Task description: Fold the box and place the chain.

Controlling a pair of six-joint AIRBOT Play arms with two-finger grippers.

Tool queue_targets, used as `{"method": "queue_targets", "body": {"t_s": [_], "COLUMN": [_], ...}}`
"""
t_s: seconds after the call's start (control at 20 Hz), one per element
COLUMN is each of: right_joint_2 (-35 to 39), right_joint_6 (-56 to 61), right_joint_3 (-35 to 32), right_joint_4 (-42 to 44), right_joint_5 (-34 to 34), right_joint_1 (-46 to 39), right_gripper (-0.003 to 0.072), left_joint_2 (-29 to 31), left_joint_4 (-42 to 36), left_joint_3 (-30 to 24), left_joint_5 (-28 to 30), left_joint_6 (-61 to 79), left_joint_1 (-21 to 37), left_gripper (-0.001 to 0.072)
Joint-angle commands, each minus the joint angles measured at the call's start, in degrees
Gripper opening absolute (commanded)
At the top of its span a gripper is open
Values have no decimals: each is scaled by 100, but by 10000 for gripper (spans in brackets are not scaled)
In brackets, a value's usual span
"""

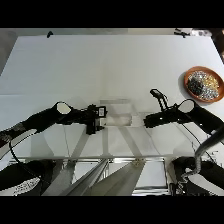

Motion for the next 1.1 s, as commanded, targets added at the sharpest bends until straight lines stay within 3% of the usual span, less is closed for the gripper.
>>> {"method": "queue_targets", "body": {"t_s": [0.0,0.25,0.4,0.6,0.7,0.9,1.05], "right_joint_2": [-90,256,752,859,850,608,426], "right_joint_6": [-293,-295,-278,-271,-260,42,223], "right_joint_3": [-2,28,50,50,50,50,50], "right_joint_4": [562,621,662,1021,1023,940,850], "right_joint_5": [-289,-358,-365,-4,-98,-330,-461], "right_joint_1": [304,400,400,470,592,651,719], "right_gripper": [13,22,200,304,305,462,506], "left_joint_2": [-4,-4,-4,-4,-4,-4,-4], "left_joint_4": [0,2,0,0,0,0,0], "left_joint_3": [2,0,0,0,2,2,2], "left_joint_5": [0,0,-2,-2,-4,-2,-2], "left_joint_6": [0,2,2,0,2,2,0], "left_joint_1": [-2,-2,-2,-2,-2,-2,-2], "left_gripper": [273,273,273,273,273,273,273]}}
